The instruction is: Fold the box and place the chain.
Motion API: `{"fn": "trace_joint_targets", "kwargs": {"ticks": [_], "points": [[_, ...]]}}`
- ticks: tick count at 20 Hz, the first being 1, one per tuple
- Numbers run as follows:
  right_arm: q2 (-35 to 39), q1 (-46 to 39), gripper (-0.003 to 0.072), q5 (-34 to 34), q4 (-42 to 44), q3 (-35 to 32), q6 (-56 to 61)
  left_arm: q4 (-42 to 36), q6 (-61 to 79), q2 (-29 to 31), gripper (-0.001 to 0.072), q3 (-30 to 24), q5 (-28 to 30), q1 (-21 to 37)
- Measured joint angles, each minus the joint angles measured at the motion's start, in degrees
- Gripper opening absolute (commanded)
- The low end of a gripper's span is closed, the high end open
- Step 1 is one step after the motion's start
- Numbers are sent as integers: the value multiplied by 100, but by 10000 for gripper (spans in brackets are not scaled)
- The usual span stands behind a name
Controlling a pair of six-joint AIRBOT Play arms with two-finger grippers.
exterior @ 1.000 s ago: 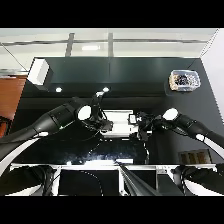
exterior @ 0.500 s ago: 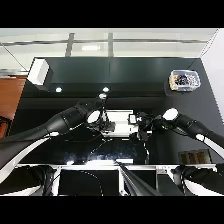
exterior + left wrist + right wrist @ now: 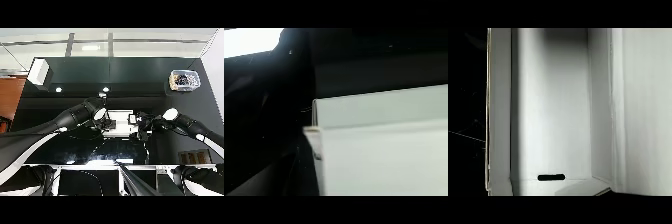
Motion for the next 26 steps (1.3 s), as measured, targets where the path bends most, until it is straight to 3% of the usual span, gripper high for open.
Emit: {"fn": "trace_joint_targets", "kwargs": {"ticks": [21,23,26], "points": [[0,4,238,-2,2,0,0,144,-730,-133,348,63,35,0],[0,4,237,-2,2,0,0,170,-734,-142,285,63,107,7],[0,4,237,-2,2,0,0,188,-741,-142,286,63,127,7]]}}
